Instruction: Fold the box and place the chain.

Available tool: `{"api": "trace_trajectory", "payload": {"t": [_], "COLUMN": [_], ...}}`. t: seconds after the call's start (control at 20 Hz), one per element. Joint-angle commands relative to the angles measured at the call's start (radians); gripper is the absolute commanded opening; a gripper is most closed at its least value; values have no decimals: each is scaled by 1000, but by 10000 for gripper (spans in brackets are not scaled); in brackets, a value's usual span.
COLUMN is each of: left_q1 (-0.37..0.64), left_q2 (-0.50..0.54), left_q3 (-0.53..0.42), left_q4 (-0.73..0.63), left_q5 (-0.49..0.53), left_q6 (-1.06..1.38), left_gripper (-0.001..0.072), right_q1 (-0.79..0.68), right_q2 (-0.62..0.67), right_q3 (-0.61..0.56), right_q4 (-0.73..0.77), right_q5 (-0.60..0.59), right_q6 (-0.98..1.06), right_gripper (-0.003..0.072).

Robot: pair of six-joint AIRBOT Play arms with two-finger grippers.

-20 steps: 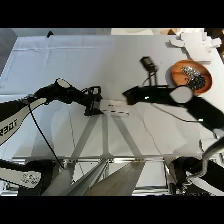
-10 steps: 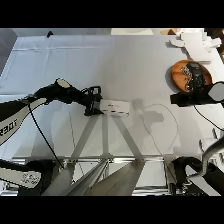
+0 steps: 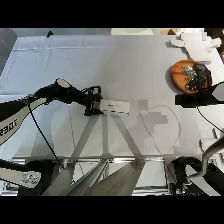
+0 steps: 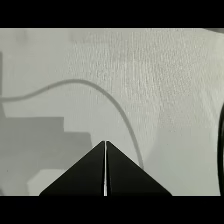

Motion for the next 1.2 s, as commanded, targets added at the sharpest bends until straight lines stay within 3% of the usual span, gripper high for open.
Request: {"api": "trace_trajectory", "payload": {"t": [0.0,0.05,0.2,0.4,0.6,0.75,0.85,0.95,1.15], "left_q1": [-5,-5,-4,-1,-1,7,52,149,374], "left_q2": [0,0,31,191,400,498,535,558,589], "left_q3": [0,0,0,0,0,0,0,0,0], "left_q4": [1,-4,9,146,581,950,1080,1068,948], "left_q5": [-10,-14,-8,72,118,119,125,188,430], "left_q6": [-15,-29,-145,-455,-945,-1337,-1553,-1688,-1896], "left_gripper": [53,6,5,5,5,9,9,5,4], "right_q1": [-1,-1,-1,-1,-1,-1,-1,-1,-1], "right_q2": [1,1,1,1,1,1,1,1,1], "right_q3": [1,1,1,1,1,1,1,1,1], "right_q4": [2,3,5,9,55,61,61,61,61], "right_q5": [-22,-23,-23,-22,-23,-31,-31,-31,-31], "right_q6": [2,2,2,2,2,2,2,2,2], "right_gripper": [16,16,16,16,16,16,16,16,16]}}
